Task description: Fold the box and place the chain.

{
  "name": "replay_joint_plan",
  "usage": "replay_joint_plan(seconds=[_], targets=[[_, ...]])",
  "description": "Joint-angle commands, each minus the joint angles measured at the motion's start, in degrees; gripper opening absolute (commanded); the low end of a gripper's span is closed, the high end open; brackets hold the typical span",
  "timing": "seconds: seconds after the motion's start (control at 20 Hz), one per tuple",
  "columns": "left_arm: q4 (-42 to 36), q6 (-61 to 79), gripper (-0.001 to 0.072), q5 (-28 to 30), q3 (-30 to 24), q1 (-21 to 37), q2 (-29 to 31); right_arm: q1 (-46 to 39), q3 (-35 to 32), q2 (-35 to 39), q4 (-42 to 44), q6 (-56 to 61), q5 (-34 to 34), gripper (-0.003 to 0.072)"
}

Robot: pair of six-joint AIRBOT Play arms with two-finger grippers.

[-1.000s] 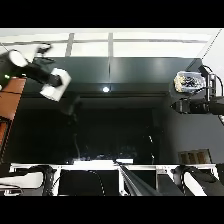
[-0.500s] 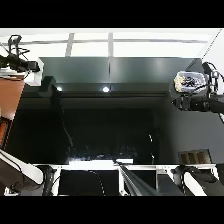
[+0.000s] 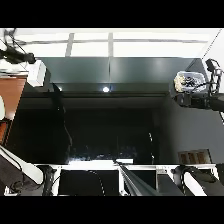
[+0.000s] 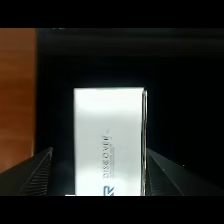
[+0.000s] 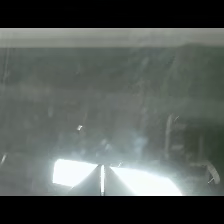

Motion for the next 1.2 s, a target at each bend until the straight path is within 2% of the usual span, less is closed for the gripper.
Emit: replay_joint_plan(seconds=[0.0,0.05,0.1,0.2,0.3,0.4,0.55,0.65,0.7,0.75,0.85,0.95,1.15], targets=[[2.5,-13.7,0.0593,-5.8,0.3,-0.1,8.8,-0.3,3.4,0.1,-2.8,-2.4,-2.4,0.0016],[0.7,-15.6,0.0180,-10.2,0.0,-0.2,11.6,-0.4,5.6,0.1,-2.7,-2.4,-0.4,0.0016],[-2.4,-13.7,0.0037,-13.2,-1.2,-0.5,14.2,-0.4,7.8,0.2,-2.9,-2.4,3.8,0.0016],[-10.8,-8.1,0.0028,-15.6,-7.0,-2.5,21.0,-0.4,10.3,1.2,-5.7,-3.4,12.7,0.0015],[-16.7,-4.1,0.0028,-11.9,-17.4,-6.6,30.8,-0.4,8.9,4.2,-9.4,-3.3,12.3,0.0013],[-17.6,-1.1,0.0028,-3.1,-33.1,-12.5,43.5,-0.4,2.5,10.4,-5.7,-4.3,1.9,0.0013],[-15.9,3.7,0.0028,9.5,-61.4,-19.4,63.2,-0.4,-11.6,18.9,-0.1,-7.1,-14.6,0.0015],[-15.9,1.6,0.0028,15.9,-76.9,-20.0,73.4,-0.4,-16.8,19.3,-2.1,-7.1,-19.3,0.0016],[-15.9,-0.3,0.0028,16.9,-81.8,-19.7,77.1,-0.4,-18.0,19.3,-3.7,-7.0,-19.9,0.0016],[-15.9,-0.7,0.0029,17.4,-85.6,-19.3,80.2,-0.4,-18.3,19.3,-4.8,-7.0,-18.8,0.0016],[-15.6,-0.6,0.0030,17.4,-89.9,-19.1,84.3,-0.4,-18.3,19.3,-4.5,-7.0,-16.3,0.0016],[-15.8,-0.6,0.0029,16.6,-92.0,-19.2,86.4,-0.4,-18.3,19.3,-4.5,-7.0,-16.2,0.0016],[-15.7,-0.6,0.0029,17.0,-92.6,-19.1,86.6,-0.4,-18.3,19.3,-4.5,-7.1,-16.2,0.0016]])
